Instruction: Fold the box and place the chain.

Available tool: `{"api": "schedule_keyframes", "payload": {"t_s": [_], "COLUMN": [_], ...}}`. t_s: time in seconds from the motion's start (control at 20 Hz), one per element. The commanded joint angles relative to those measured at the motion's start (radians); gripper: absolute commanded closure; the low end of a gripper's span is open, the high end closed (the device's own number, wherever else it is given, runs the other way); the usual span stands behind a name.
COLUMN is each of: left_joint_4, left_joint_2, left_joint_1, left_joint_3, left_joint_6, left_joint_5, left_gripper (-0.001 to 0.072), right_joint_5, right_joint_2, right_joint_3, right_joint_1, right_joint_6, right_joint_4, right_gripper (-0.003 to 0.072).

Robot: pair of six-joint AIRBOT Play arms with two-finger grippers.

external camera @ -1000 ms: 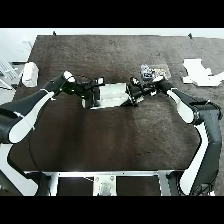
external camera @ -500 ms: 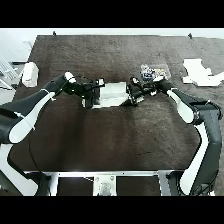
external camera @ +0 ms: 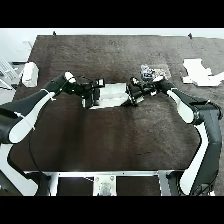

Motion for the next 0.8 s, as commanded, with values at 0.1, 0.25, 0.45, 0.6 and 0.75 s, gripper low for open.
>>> {"api": "schedule_keyframes", "payload": {"t_s": [0.1,0.25,0.45,0.6,0.75], "left_joint_4": [0.005,0.005,-0.009,-0.039,-0.085], "left_joint_2": [0.0,0.0,0.0,0.0,0.0], "left_joint_1": [0.001,0.0,0.0,0.0,0.0], "left_joint_3": [0.0,0.0,0.0,0.0,0.0], "left_joint_6": [0.037,0.052,0.074,0.105,0.119], "left_joint_5": [-0.003,0.008,0.037,0.048,0.05], "left_gripper": [0.0349,0.0349,0.0351,0.0355,0.036], "right_joint_5": [-0.004,-0.004,-0.004,-0.004,-0.004], "right_joint_2": [0.001,0.001,0.001,0.001,0.001], "right_joint_3": [0.0,0.0,0.0,0.0,0.0], "right_joint_1": [0.0,0.0,0.0,0.0,0.0], "right_joint_6": [0.001,0.001,0.001,0.001,0.001], "right_joint_4": [0.002,0.002,0.002,0.002,0.002], "right_gripper": [0.0181,0.0181,0.0181,0.0181,0.0181]}}
